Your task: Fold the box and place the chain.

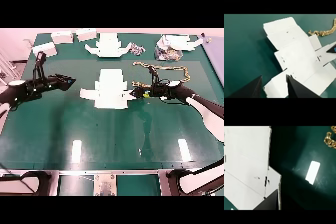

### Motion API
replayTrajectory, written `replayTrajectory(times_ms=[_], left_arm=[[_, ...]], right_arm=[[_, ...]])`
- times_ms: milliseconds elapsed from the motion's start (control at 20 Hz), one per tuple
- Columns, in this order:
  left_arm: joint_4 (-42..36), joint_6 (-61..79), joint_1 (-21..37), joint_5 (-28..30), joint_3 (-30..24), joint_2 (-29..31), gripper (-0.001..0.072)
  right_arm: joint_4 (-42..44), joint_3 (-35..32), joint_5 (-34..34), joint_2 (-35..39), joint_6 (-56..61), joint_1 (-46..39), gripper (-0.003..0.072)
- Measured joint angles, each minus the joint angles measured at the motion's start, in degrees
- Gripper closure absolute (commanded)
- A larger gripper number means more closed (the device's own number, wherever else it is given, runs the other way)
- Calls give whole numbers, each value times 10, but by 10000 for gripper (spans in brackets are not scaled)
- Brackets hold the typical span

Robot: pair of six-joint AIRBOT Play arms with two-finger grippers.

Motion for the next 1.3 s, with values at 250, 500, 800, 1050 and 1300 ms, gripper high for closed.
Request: replayTrajectory(times_ms=[250,500,800,1050,1300], left_arm=[[69,-95,0,-70,117,-110,351],[135,-178,-23,-95,205,-175,351],[208,-222,-82,-51,281,-220,349],[215,-233,-109,-64,351,-276,283],[205,-238,-118,-94,386,-306,283]], right_arm=[[-2,0,2,0,-4,0,678],[-3,0,10,0,-6,0,678],[-7,0,21,0,-8,0,678],[-7,0,26,0,-12,0,677],[-7,0,27,0,-13,0,677]])
